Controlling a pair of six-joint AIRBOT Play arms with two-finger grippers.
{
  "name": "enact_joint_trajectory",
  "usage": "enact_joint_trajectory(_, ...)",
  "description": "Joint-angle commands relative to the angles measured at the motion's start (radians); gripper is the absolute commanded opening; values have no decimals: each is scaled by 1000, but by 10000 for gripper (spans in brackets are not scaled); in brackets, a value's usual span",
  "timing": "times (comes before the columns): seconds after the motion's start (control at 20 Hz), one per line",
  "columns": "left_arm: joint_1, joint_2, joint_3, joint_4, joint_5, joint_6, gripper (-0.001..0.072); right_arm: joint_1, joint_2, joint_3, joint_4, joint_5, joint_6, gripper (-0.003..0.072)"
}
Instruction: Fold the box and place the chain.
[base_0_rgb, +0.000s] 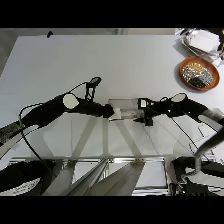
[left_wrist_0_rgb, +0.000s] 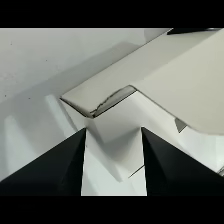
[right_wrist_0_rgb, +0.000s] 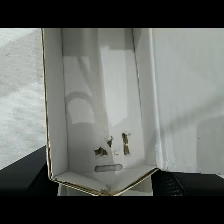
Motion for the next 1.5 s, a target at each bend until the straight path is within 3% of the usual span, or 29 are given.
enact_joint_trajectory(0.0,-32,-34,71,175,-77,-188,391,0,0,0,0,0,0,436)
enact_joint_trajectory(0.45,-114,-129,220,353,-185,-444,390,0,0,0,0,0,0,436)
enact_joint_trajectory(0.7,-154,-160,320,512,-304,-652,381,0,0,0,0,0,0,436)
enact_joint_trajectory(0.95,-204,-278,433,578,-457,-772,382,0,0,0,0,0,0,435)
enact_joint_trajectory(1.45,-230,-330,466,592,-418,-950,382,0,0,0,0,0,0,436)
